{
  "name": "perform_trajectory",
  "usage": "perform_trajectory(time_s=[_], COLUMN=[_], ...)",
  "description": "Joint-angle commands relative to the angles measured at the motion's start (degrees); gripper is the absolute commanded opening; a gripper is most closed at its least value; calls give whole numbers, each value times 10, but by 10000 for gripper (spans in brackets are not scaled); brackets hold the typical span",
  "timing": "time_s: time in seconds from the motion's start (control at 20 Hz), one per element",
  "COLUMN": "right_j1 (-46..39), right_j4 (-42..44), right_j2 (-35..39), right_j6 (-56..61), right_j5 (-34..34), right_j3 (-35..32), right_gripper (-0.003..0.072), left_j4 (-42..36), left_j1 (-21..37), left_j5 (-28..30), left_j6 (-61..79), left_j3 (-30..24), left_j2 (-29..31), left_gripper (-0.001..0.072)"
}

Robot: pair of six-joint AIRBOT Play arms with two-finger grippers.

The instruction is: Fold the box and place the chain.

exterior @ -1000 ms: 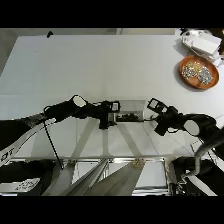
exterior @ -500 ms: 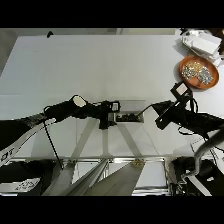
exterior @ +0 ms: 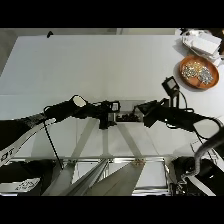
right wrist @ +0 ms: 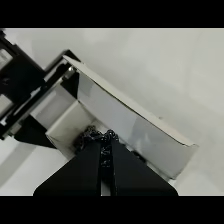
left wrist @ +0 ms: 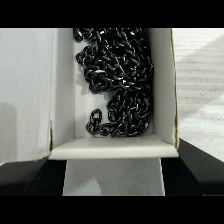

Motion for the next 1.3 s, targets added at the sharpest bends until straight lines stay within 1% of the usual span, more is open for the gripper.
perform_trajectory(time_s=[0.0, 0.05, 0.1, 0.2, 0.3, 0.4, 0.45, 0.5, 0.6, 0.65, 0.7, 0.75, 0.8, 0.9, 1.0, 1.1, 1.25], right_j1=[21, 21, 21, 21, 21, 21, 21, 21, 21, 19, 11, -6, -28, -64, -89, -103, -103], right_j4=[16, 16, 16, 16, 16, 12, 7, -11, -99, -157, -198, -216, -215, -209, -183, -148, -146], right_j2=[-92, -108, -120, -125, -125, -124, -123, -122, -122, -123, -125, -132, -147, -195, -253, -312, -396], right_j6=[-5, -5, -5, -5, -5, -5, -5, 2, 70, 111, 149, 161, 156, 127, 75, 15, -59], right_j5=[-14, -4, 6, 14, 17, 47, 75, 104, 156, 172, 179, 188, 205, 256, 304, 345, 418], right_j3=[0, 0, 0, 0, 1, 23, 49, 86, 186, 235, 277, 318, 355, 410, 437, 441, 441], right_gripper=[11, 12, 48, 204, 224, 224, 223, 223, 223, 220, 214, 214, 215, 218, 220, 220, 220], left_j4=[0, 0, 0, 0, 0, 0, 0, 0, 0, 0, 0, 0, 0, 0, 0, 0, 0], left_j1=[0, 0, 0, 0, 0, 0, 0, 0, 0, 0, 0, 0, 0, 0, 0, 0, 0], left_j5=[0, 0, 0, 0, 0, 0, 0, 0, 0, 0, 0, 0, 0, 0, 0, 0, 0], left_j6=[0, 0, 0, 0, 0, 0, 0, 0, 0, 0, 0, 0, 0, 0, 0, 0, 0], left_j3=[0, 0, 0, 0, 0, 0, 0, 0, 0, 0, 0, 0, 0, 0, 0, 0, 0], left_j2=[0, 0, 0, 0, 0, 0, 0, 0, 0, 0, 0, 0, 0, 0, 0, 0, 0], left_gripper=[136, 136, 136, 136, 136, 136, 136, 136, 136, 136, 136, 136, 136, 136, 136, 136, 136])
